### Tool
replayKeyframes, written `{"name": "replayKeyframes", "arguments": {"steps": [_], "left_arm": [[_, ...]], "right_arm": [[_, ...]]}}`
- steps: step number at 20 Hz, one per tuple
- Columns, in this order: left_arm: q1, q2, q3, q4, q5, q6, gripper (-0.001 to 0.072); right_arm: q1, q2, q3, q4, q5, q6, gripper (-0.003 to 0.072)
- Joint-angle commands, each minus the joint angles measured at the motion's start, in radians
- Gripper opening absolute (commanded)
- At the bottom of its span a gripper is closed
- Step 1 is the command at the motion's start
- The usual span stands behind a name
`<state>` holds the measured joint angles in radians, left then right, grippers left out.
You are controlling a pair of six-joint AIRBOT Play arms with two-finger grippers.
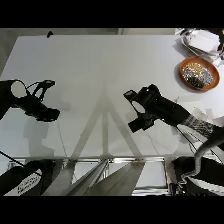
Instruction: Fold the box and place the chain.
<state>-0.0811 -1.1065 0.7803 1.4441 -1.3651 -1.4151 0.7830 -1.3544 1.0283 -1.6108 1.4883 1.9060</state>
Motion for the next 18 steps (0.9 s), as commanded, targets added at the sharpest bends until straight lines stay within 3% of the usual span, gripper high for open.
{"name": "replayKeyframes", "arguments": {"steps": [1,7,10,13,16,18], "left_arm": [[0.000,0.000,0.000,0.000,0.000,0.000,0.0012],[0.000,0.000,0.000,0.000,0.000,0.000,0.0012],[0.000,0.000,0.000,0.000,0.000,0.000,0.0012],[0.000,0.000,0.000,0.000,0.000,0.000,0.0012],[0.000,0.000,0.000,0.000,0.000,0.000,0.0012],[0.000,0.000,0.000,0.000,0.000,0.000,0.0012]], "right_arm": [[0.001,0.001,0.000,0.000,0.000,0.000,0.0019],[0.001,0.001,0.000,0.000,-0.003,0.000,0.0019],[0.001,0.001,0.000,-0.007,-0.095,0.000,0.0019],[0.001,0.001,0.000,0.007,-0.092,0.003,0.0019],[-0.031,0.005,0.003,-0.158,-0.016,-0.100,0.0016],[-0.144,0.031,0.004,-0.294,0.045,-0.086,0.0015]]}}
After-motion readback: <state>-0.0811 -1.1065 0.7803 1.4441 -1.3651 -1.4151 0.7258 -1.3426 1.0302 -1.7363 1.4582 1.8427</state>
